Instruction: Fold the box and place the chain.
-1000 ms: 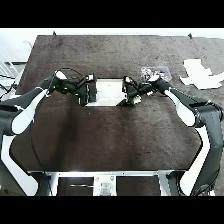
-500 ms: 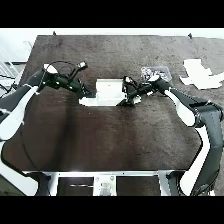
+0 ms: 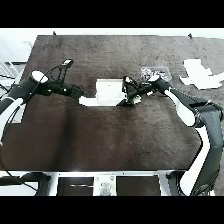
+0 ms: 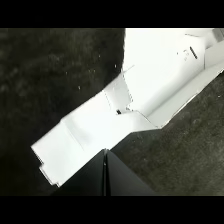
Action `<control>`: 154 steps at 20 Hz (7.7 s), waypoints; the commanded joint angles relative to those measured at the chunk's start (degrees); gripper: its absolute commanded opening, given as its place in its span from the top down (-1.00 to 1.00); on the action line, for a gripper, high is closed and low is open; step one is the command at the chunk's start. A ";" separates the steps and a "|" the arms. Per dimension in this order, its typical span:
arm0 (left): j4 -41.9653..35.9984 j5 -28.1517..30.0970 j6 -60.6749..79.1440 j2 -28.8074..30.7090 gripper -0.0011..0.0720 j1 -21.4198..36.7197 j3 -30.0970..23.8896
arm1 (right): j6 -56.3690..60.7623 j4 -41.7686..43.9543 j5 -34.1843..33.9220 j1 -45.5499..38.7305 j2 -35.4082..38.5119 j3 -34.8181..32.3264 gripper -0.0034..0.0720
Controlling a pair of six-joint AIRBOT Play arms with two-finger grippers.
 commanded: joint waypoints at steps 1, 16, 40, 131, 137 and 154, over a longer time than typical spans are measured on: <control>-1.51 -1.05 -6.40 1.36 0.94 1.07 -2.54 | 0.00 0.00 0.02 0.02 -0.02 0.04 -0.64; -6.25 -11.28 -14.91 -5.68 0.94 11.65 -2.56 | 0.00 0.02 0.02 0.02 -0.02 0.04 -0.64; -23.71 -7.74 -8.92 -16.09 0.92 2.78 2.47 | 0.00 0.00 0.02 0.02 -0.02 0.04 -0.64; 42.56 -21.77 -73.90 -28.79 0.38 -21.86 40.54 | 0.00 0.00 0.02 0.02 -0.02 0.04 -0.64; 42.56 -22.32 -73.90 -28.79 0.66 -21.86 40.54 | 0.00 0.00 0.02 0.02 -0.02 0.04 -0.64; 40.22 -28.65 -69.24 -29.77 -0.65 -21.68 46.21 | 0.00 0.00 0.02 0.02 -0.02 0.04 -0.64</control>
